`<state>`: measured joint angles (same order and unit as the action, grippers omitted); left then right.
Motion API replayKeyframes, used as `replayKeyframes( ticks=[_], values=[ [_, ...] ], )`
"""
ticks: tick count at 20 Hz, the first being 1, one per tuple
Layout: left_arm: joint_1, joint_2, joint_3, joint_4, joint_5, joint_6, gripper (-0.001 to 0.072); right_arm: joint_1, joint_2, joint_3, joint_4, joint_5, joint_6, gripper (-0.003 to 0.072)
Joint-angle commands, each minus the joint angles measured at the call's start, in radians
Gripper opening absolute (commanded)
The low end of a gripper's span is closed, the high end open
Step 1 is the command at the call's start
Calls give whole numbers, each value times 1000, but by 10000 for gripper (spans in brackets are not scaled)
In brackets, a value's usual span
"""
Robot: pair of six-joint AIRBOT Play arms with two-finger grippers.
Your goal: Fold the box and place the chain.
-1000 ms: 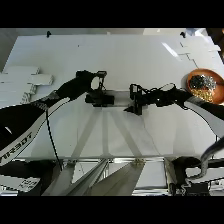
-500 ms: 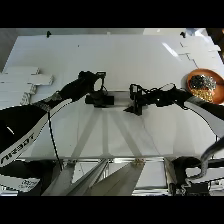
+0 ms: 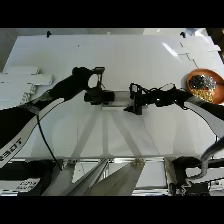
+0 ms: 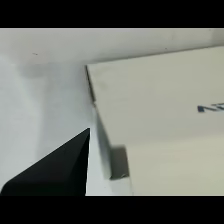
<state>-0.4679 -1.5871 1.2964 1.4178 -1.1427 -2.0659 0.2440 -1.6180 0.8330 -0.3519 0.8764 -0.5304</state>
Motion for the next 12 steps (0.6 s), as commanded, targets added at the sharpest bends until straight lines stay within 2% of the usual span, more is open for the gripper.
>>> replayKeyframes(
  ticks=[1,4,7,12],
  values=[
    [35,53,0,3,-21,57,347,0,0,0,-3,3,-1,494],
    [88,87,0,-52,-52,201,347,0,0,0,-3,3,-1,494],
    [183,127,-11,-187,-55,459,347,0,0,0,-3,3,-1,494],
    [367,220,-158,-452,-32,988,347,0,0,0,-3,3,-1,494]
  ],
)
